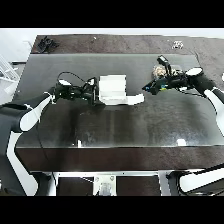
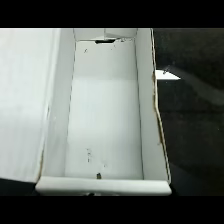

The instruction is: Fold the box and place the chain.

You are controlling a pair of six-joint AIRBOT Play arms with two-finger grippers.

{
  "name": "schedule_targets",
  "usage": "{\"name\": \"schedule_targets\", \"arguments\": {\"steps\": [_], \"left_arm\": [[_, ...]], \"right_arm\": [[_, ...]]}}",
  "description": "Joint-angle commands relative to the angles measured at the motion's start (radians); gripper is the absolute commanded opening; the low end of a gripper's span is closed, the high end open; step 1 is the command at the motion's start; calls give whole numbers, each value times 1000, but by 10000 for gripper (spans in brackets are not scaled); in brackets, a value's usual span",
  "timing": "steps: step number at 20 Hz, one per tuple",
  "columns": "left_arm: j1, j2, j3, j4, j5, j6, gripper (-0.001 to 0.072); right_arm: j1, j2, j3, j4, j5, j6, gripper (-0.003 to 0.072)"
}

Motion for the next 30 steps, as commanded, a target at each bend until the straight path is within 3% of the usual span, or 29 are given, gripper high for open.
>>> {"name": "schedule_targets", "arguments": {"steps": [1, 6, 15, 17, 26, 28, 30], "left_arm": [[0, 0, -1, 0, 1, -6, 356], [0, 0, 0, 0, 2, -6, 356], [0, 0, -1, 0, 1, -7, 356], [0, 0, 0, 0, 1, -7, 356], [0, 0, -1, 0, 1, -7, 356], [0, 0, 0, 0, 1, -7, 356], [0, 0, 0, 0, 1, -7, 356]], "right_arm": [[-65, 2, -40, -47, -95, 204, 6], [-71, 2, -137, -53, -137, 331, 6], [160, -89, -135, 5, -160, 392, 6], [165, -80, -119, 69, -137, 394, 5], [180, 24, -107, 73, -104, 460, 7], [184, 24, -107, 73, -99, 459, 151], [193, 24, -107, 73, -99, 459, 176]]}}
